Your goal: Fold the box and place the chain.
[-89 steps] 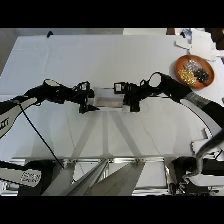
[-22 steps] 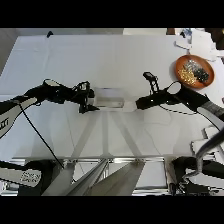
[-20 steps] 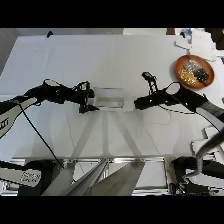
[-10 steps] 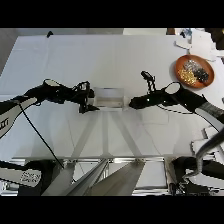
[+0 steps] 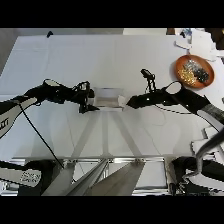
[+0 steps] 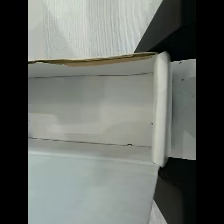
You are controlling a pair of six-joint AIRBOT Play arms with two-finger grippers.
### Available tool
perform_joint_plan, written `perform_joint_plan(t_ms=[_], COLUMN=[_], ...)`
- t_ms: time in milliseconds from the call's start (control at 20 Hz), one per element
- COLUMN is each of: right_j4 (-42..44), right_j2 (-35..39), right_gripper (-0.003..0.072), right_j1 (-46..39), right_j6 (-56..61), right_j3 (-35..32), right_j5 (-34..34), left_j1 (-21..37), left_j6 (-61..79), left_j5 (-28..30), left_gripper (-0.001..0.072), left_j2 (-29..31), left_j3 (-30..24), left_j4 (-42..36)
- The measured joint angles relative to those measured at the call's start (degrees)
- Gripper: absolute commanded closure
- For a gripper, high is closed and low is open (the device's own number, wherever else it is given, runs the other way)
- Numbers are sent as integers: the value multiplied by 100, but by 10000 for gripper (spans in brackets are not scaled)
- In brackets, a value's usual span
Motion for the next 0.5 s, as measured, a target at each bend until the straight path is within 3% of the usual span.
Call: perform_joint_plan(t_ms=[500], right_j4=[151], right_j2=[31], right_gripper=[488], right_j1=[142], right_j6=[7], right_j3=[0], right_j5=[-181], left_j1=[0], left_j6=[2], left_j5=[0], left_gripper=[315], left_j2=[0], left_j3=[0], left_j4=[0])
